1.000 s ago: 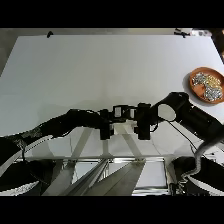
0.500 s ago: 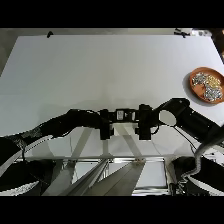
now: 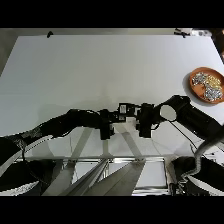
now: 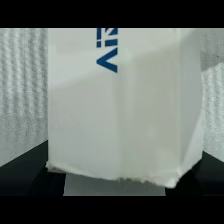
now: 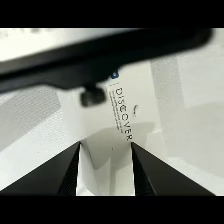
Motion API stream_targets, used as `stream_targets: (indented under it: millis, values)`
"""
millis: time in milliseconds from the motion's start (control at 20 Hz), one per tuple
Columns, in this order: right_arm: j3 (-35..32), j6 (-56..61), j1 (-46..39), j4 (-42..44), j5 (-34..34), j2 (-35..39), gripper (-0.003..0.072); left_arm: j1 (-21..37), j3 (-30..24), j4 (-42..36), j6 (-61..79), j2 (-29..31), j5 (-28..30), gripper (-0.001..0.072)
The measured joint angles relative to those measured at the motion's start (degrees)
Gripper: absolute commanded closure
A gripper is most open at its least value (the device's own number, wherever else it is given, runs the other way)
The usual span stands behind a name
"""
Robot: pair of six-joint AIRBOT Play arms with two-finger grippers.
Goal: Fold the box and place the chain.
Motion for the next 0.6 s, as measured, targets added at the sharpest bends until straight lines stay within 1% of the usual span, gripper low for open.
stream_targets:
  millis: [300, 500, 550, 600]
  values:
    - [0.07, 0.17, -0.81, 1.64, 0.72, 1.4, 0.0398, 0.0, 0.0, 0.02, 0.2, -0.02, 0.0, 0.0455]
    - [0.13, 0.26, -0.9, 2.47, -0.09, 2.16, 0.0401, 0.0, 0.0, 0.04, 0.22, -0.02, 0.0, 0.0455]
    - [0.13, 0.28, -0.92, 2.78, -0.48, 2.25, 0.0409, 0.0, 0.0, 0.04, 0.22, -0.02, 0.0, 0.0455]
    - [0.13, 0.28, -0.92, 3.26, -1.03, 2.29, 0.0433, 0.0, 0.0, 0.02, 0.22, 0.0, 0.0, 0.0455]
